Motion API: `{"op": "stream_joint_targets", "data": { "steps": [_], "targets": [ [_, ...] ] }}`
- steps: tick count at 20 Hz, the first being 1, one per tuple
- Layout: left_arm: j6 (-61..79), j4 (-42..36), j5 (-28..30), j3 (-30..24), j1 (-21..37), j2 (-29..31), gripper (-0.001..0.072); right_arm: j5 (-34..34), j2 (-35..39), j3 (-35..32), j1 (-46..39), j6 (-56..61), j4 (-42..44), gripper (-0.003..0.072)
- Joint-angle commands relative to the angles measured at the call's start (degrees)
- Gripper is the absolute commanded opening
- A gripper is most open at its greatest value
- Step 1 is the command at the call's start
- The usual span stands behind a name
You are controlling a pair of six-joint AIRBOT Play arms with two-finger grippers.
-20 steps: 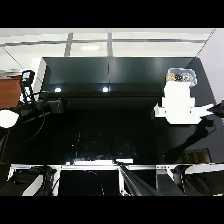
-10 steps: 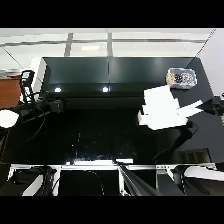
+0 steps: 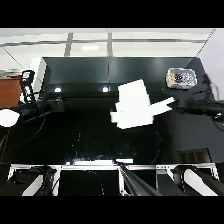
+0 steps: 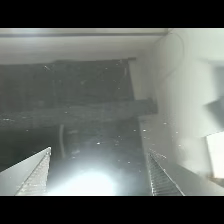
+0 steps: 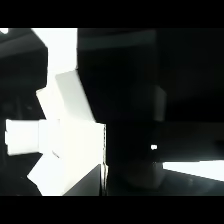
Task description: Fold the box and place the chain.
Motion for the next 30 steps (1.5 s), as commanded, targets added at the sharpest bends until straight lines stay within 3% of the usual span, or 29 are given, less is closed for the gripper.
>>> {"op": "stream_joint_targets", "data": {
  "steps": [1,4,7,10,14,19,22,24,25,27,30],
  "targets": [
    [0.0,-4.2,1.2,0.0,-1.1,-2.4,0.0704,-16.0,2.8,-5.7,16.1,1.1,7.3,0.0015],
    [0.1,-7.2,3.5,0.4,-5.1,-7.0,0.0704,-29.9,2.8,-6.9,29.8,2.3,8.3,0.0015],
    [0.0,-8.4,-1.6,4.9,-7.3,-13.0,0.0702,-36.4,2.7,-7.1,37.6,2.5,8.2,0.0015],
    [0.1,-13.0,-10.9,11.6,-3.6,-23.3,0.0701,-36.5,2.7,-7.2,39.8,2.5,8.0,0.0016],
    [11.3,-31.3,-21.6,16.4,2.8,-35.2,0.0701,-37.1,2.7,-7.2,40.3,2.5,8.1,0.0016],
    [19.3,-32.7,-29.6,23.5,1.7,-46.1,0.0701,-37.1,2.7,-7.2,40.7,2.5,8.1,0.0016],
    [35.5,-37.1,-42.2,28.1,0.0,-51.0,0.07,-37.0,2.7,-7.2,40.7,2.5,8.1,0.0016],
    [40.8,-34.5,-48.5,31.3,-1.3,-53.3,0.0687,-36.9,2.7,-7.2,40.7,2.5,8.1,0.0016],
    [40.8,-32.3,-49.4,32.9,-1.6,-54.4,0.0661,-36.9,2.7,-7.2,40.7,2.5,8.1,0.0015],
    [40.8,-29.3,-50.1,35.2,-1.7,-55.8,0.0526,-36.7,2.7,-7.2,40.7,2.5,8.0,0.0016],
    [43.1,-28.0,-50.2,36.7,-1.6,-56.3,0.0236,-36.7,2.7,-7.2,40.7,2.5,8.0,0.0016]
  ]
}}
